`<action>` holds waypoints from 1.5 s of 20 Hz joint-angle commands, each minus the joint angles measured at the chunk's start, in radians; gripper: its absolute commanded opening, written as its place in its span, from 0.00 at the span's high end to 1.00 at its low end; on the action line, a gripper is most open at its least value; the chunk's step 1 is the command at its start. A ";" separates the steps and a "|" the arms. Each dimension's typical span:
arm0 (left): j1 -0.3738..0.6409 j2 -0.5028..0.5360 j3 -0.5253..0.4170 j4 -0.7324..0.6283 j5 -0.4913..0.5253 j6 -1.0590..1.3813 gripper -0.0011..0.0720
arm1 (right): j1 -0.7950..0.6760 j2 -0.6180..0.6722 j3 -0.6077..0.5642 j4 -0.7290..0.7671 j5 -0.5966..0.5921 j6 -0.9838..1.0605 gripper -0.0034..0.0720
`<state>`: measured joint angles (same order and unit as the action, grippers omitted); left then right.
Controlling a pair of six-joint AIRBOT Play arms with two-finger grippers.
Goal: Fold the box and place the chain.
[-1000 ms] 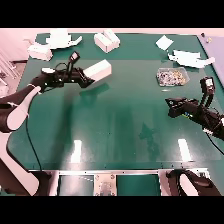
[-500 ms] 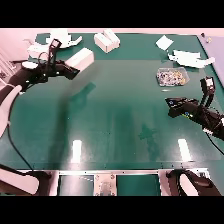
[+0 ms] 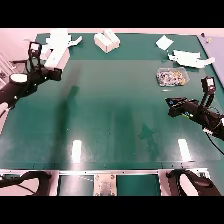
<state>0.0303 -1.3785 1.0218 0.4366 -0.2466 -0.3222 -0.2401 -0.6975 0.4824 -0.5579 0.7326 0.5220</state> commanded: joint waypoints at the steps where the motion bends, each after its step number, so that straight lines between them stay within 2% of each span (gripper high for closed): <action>1: 0.000 0.029 -0.101 0.005 0.087 -0.047 0.96 | 0.002 0.000 0.000 0.000 0.000 0.002 0.94; 6: 0.000 0.020 -0.200 0.002 0.211 -0.039 0.96 | 0.002 0.000 0.000 0.008 0.000 0.002 0.94; 12: 0.000 -0.072 -0.200 0.005 0.240 -0.001 0.96 | 0.003 -0.001 -0.001 0.039 0.000 0.002 0.94; 18: 0.000 -0.113 -0.125 0.005 0.248 0.009 0.96 | 0.003 -0.004 -0.002 0.044 0.000 0.002 0.94; 22: 0.000 -0.143 -0.121 0.005 0.258 0.009 0.96 | 0.003 -0.004 -0.002 0.045 0.000 0.002 0.94; 27: 0.000 -0.173 -0.044 -0.002 0.205 0.008 0.96 | 0.003 -0.004 -0.002 0.045 0.001 0.002 0.94; 30: 0.000 -0.173 -0.035 -0.036 0.201 0.008 0.96 | 0.003 -0.004 -0.002 0.052 0.000 0.002 0.94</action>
